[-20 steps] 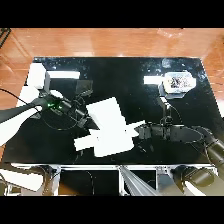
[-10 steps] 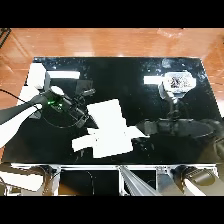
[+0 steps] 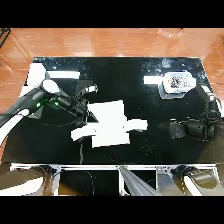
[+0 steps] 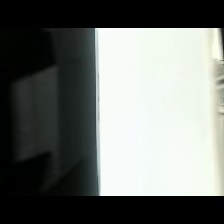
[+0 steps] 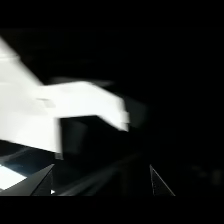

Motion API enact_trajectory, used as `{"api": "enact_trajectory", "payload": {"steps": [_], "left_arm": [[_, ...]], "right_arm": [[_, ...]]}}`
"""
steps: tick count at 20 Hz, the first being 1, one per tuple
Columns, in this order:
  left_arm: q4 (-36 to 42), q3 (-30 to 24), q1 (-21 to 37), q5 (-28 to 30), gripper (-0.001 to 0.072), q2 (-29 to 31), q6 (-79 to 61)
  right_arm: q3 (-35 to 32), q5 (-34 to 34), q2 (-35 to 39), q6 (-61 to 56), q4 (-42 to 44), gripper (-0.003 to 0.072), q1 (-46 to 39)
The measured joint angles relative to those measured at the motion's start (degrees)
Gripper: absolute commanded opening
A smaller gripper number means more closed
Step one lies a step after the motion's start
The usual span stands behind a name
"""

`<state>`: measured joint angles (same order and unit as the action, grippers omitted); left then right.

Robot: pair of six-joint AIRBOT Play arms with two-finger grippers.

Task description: Fold the box and place the chain.

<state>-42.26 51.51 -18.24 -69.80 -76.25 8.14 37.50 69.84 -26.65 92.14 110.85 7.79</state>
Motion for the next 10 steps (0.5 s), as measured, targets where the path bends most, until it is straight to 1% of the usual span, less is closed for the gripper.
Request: {"api": "enact_trajectory", "payload": {"steps": [3, 5, 7, 10], "left_arm": [[-0.63, -6.78, -4.15, 8.61, 0.0023, 6.60, -3.54], [-0.61, -10.40, -6.80, 13.55, 0.0023, 8.98, -5.33], [-0.72, -12.46, -8.50, 16.87, 0.0023, 9.92, -6.32], [1.84, -13.77, -9.70, 20.00, 0.0023, 10.32, -7.19]], "right_arm": [[0.04, -0.42, 1.07, 4.50, -3.08, 0.0690, -0.11], [0.04, -0.90, 1.36, 8.39, -3.08, 0.0690, -0.17], [0.04, -2.19, 1.55, 11.74, -3.32, 0.0690, -0.17], [0.04, -5.33, 1.64, 14.78, -3.82, 0.0690, -0.17]]}}
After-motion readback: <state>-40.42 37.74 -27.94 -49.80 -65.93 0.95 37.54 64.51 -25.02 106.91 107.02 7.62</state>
